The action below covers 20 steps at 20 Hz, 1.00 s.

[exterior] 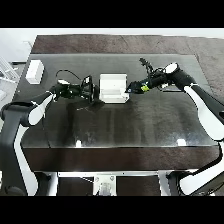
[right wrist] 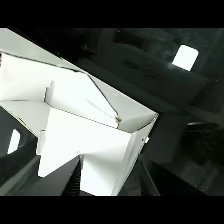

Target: Fold the box and place the chain.

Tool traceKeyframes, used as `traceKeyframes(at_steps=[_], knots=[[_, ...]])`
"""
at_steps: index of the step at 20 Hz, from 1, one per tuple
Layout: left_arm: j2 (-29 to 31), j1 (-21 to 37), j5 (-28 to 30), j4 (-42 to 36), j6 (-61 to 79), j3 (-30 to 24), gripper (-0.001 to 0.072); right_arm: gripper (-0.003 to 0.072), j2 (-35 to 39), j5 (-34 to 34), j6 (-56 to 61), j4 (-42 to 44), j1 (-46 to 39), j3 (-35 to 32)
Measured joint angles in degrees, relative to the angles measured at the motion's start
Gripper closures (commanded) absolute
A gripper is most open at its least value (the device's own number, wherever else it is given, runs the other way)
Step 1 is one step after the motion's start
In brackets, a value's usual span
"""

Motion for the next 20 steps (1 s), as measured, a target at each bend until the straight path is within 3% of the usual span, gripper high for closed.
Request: traceKeyframes(at_steps=[20], knots=[[0.0, 0.0, 0.0, 0.0, 0.0, 0.0, 0.0226, 0.0250, -0.1, -0.2, 16.8, -19.0, 8.6, 5.9]])
